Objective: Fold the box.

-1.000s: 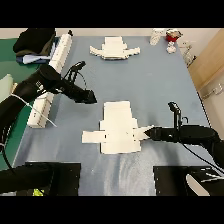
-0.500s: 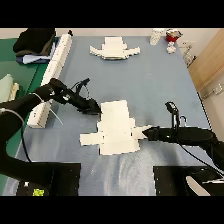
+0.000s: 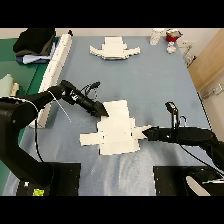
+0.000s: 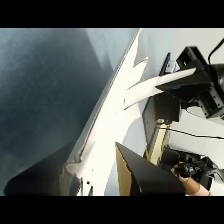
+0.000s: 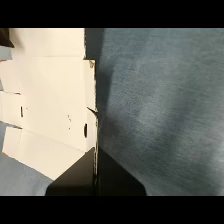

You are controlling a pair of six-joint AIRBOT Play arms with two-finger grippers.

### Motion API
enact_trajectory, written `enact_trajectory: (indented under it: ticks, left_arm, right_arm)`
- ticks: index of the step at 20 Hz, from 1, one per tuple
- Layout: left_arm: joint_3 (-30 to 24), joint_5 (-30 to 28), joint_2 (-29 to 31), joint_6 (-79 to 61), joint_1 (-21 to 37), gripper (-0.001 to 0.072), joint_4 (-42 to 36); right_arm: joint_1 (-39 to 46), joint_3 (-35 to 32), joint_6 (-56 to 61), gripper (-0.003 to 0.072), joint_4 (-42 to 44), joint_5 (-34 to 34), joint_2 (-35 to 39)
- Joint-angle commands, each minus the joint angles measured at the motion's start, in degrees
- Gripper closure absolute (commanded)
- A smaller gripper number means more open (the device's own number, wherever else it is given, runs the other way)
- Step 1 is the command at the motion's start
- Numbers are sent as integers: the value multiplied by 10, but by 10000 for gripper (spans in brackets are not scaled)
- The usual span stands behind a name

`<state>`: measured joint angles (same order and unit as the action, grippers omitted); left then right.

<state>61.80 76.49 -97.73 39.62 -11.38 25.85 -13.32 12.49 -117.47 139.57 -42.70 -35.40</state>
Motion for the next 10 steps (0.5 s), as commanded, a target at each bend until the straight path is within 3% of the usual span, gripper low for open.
enact_trajectory:
  ticks: [1, 7, 8, 9, 10]
  left_arm:
    - [13, 19, -4, -30, -5, 309, 1]
    - [24, 19, -7, -38, -16, 310, 17]
    - [24, 19, -9, -38, -19, 374, 21]
    - [25, 21, -9, -47, -20, 598, 23]
    - [25, 22, -9, -59, -21, 668, 22]
  right_arm:
    - [0, 0, 0, 680, -1, -1, 0]
    - [0, 0, 0, 680, -3, -2, 0]
    - [0, 0, 0, 680, -4, -2, 0]
    - [0, 0, 0, 680, -5, -2, 0]
    - [0, 0, 0, 680, -5, -2, 0]
